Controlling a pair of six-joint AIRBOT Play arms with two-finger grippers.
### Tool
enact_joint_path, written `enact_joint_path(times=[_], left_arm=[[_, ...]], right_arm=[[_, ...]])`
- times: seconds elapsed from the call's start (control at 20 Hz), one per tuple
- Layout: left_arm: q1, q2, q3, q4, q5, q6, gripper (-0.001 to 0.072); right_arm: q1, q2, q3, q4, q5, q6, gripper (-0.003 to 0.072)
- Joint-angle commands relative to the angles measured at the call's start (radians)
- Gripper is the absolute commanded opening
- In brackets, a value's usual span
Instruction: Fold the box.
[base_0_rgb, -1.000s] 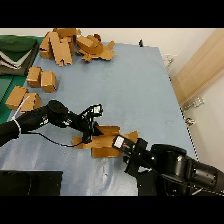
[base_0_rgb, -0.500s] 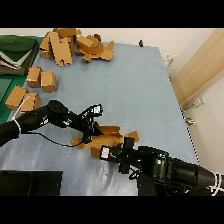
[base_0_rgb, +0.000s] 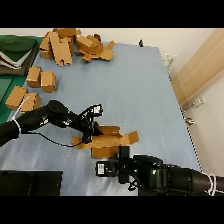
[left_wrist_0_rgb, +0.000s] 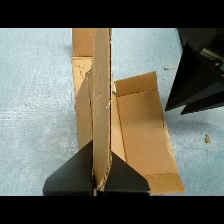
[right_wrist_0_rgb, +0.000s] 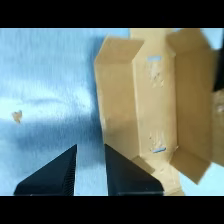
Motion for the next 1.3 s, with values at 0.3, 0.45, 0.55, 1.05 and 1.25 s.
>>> enact_joint_path(times=[0.3, 0.45, 0.55, 1.05, 1.25], left_arm=[[0.000, 0.000, 0.000, 0.005, -0.006, 0.013, 0.0015], [0.000, 0.000, 0.000, 0.008, -0.011, 0.012, 0.0015], [0.000, 0.000, 0.000, 0.008, -0.011, 0.012, 0.0015], [0.000, 0.000, 0.000, 0.008, -0.053, 0.012, 0.0016], [0.000, 0.000, 0.000, 0.008, -0.056, 0.012, 0.0015]], right_arm=[[0.006, -0.047, -0.022, -0.100, -0.006, 0.163, 0.0267], [0.006, -0.047, -0.019, -0.136, -0.006, 0.164, 0.0267], [0.006, -0.042, -0.009, -0.148, -0.004, 0.164, 0.0267], [0.006, 0.006, -0.003, -0.330, 0.056, 0.355, 0.0530], [0.006, 0.006, -0.003, -0.402, 0.103, 0.354, 0.0531]])
